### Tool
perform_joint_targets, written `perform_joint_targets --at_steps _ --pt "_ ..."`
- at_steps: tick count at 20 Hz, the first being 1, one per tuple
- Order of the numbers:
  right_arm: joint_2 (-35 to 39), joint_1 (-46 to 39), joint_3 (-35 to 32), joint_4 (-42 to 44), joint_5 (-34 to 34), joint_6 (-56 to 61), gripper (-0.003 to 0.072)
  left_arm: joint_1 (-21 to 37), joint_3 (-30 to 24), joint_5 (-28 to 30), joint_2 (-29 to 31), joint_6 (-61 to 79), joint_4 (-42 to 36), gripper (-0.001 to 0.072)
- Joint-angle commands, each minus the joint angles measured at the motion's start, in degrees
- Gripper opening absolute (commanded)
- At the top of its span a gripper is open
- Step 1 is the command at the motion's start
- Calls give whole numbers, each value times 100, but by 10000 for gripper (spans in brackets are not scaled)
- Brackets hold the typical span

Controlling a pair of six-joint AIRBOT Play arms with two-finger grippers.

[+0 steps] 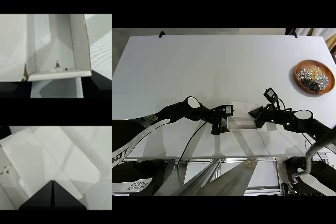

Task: Fold the box and place the chain.

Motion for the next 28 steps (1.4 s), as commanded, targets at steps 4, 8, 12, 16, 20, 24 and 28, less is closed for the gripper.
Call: perform_joint_targets --at_steps 4,8,12,16,20,24,28 --pt "538 4 0 26 83 -2 17 2 0 4 4 13 2 334" --pt "1657 4 0 -92 258 7 17 2 0 4 2 13 2 334" --pt "2859 4 0 -1445 863 516 17 2 0 4 2 13 2 334" --pt "3646 4 0 -4378 2498 1443 16 2 0 4 2 13 2 334" --pt "3698 4 -7 -6120 3268 2105 85 2 0 4 2 13 2 334" --pt "3694 4 -11 -5556 2149 1617 340 2 0 4 2 13 2 334" --pt "3515 68 -20 -5178 1663 828 237 2 0 7 2 13 4 334"
